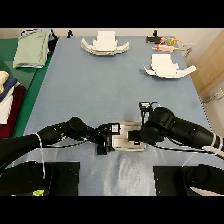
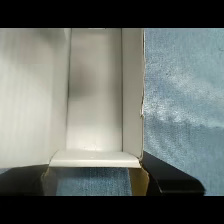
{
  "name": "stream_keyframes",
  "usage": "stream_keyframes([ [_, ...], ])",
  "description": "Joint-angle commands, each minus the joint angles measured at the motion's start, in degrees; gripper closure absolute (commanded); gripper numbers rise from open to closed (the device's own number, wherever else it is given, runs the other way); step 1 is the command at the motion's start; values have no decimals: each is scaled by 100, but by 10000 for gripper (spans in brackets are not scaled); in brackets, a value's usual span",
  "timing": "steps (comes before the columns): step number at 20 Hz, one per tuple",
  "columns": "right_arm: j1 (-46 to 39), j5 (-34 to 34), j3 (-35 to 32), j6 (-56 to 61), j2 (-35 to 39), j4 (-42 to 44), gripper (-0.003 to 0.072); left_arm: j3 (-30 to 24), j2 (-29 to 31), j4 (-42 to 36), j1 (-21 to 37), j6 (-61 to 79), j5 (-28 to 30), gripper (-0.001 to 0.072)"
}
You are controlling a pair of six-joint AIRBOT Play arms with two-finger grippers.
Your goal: Fold the box.
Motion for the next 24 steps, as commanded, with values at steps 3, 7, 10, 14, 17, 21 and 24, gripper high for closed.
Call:
stream_keyframes([
  [3,-153,-1357,782,-254,697,-975,422,4,0,2,2,0,2,178],
  [7,-1222,-1620,728,-1370,798,-1147,685,4,0,2,2,0,0,178],
  [10,-2583,-710,686,-2695,404,-155,686,4,0,2,2,0,2,178],
  [14,-4214,9,699,-5184,-614,2778,685,4,0,2,2,0,2,178],
  [17,-4795,-299,699,-6426,-1399,4295,686,4,0,2,2,0,2,178],
  [21,-4774,-984,732,-7602,-2087,4996,686,4,0,2,2,0,2,178],
  [24,-4610,-1010,726,-8120,-1932,5031,686,4,0,2,2,0,2,178],
])
